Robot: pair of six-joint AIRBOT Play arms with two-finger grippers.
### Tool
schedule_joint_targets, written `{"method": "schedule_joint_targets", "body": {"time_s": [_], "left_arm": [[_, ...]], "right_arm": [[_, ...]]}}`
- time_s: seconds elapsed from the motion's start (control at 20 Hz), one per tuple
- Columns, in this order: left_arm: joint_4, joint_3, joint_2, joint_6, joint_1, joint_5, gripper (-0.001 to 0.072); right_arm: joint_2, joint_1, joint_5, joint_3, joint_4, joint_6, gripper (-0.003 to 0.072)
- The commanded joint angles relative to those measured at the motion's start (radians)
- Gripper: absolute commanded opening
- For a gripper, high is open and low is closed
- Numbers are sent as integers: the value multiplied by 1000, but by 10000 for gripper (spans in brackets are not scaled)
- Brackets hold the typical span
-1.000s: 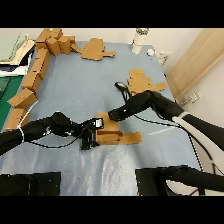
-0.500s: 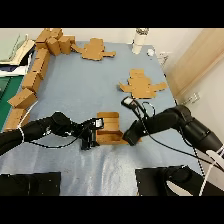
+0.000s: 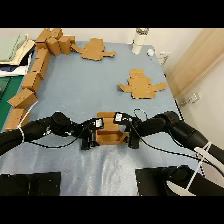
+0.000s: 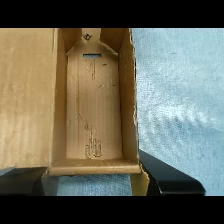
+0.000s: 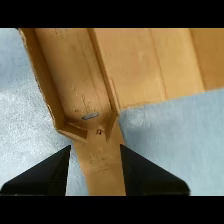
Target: Fold the box.
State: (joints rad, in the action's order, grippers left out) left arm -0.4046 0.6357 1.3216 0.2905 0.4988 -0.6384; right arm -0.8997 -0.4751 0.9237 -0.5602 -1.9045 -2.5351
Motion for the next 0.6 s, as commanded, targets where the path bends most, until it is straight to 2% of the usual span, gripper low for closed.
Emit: {"method": "schedule_joint_targets", "body": {"time_s": [0.0,0.1,0.15,0.2,0.55], "left_arm": [[0,1,0,0,0,0,467],[0,1,0,0,0,0,467],[0,1,0,0,0,0,467],[0,1,0,0,0,0,467],[0,1,0,0,0,0,467]], "right_arm": [[-30,-1,-53,3,-50,-137,473],[-30,-1,-56,3,-82,-156,285],[-30,-1,-56,3,-110,-164,234],[-30,-1,-56,3,-131,-181,149],[-42,-11,-97,7,-193,-241,143]]}}
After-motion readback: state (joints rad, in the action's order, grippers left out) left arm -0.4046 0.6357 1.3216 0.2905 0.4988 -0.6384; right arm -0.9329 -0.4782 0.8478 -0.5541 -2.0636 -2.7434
